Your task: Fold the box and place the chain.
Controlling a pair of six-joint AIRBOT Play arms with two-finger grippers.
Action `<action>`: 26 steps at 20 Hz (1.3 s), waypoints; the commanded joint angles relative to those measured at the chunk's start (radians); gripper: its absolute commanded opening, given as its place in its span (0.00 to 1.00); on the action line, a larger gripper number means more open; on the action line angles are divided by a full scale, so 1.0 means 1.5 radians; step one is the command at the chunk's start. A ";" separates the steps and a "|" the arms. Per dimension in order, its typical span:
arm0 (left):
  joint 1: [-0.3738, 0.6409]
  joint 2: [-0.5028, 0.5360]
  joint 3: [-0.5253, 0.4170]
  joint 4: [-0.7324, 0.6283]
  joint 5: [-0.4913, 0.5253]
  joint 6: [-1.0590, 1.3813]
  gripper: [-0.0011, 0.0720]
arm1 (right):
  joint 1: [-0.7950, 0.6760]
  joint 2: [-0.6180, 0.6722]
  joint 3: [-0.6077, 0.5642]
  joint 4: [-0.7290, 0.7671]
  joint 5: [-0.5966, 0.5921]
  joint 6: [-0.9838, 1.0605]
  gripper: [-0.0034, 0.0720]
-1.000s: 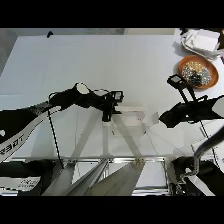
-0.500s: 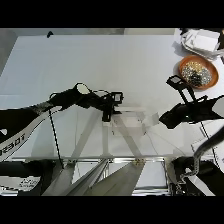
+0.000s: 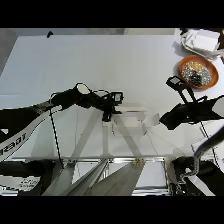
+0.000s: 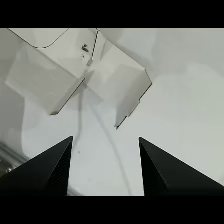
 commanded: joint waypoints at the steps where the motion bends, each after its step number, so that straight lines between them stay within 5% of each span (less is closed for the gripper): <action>1: -0.001 -0.001 -0.001 0.002 0.000 0.000 0.03 | 0.000 0.000 0.000 0.014 0.002 -0.103 0.28; 3: -0.001 -0.001 -0.001 0.002 0.000 0.000 0.03 | 0.000 0.000 -0.001 0.040 0.006 -0.192 0.06; 9: -0.001 -0.001 -0.001 0.002 0.000 0.000 0.03 | 0.033 0.000 -0.064 0.068 -0.042 -0.373 0.06; 15: -0.001 -0.001 -0.001 0.002 0.000 0.000 0.03 | 0.191 0.005 -0.079 0.015 -0.165 -0.341 0.06; 19: -0.001 -0.001 -0.001 0.002 0.000 0.000 0.03 | 0.220 0.079 -0.135 -0.025 -0.247 -0.321 0.06; 23: -0.001 -0.001 -0.001 0.002 0.000 0.000 0.03 | 0.223 0.156 -0.243 -0.046 -0.249 -0.329 0.06; 24: -0.001 -0.001 -0.001 0.002 0.000 0.000 0.03 | 0.223 0.160 -0.266 -0.046 -0.257 -0.330 0.14; 25: -0.001 -0.001 -0.001 0.002 0.000 0.000 0.03 | 0.223 0.160 -0.286 -0.046 -0.272 -0.340 0.44; 26: -0.001 -0.001 -0.001 0.002 -0.001 0.000 0.03 | 0.223 0.159 -0.308 -0.046 -0.292 -0.372 0.84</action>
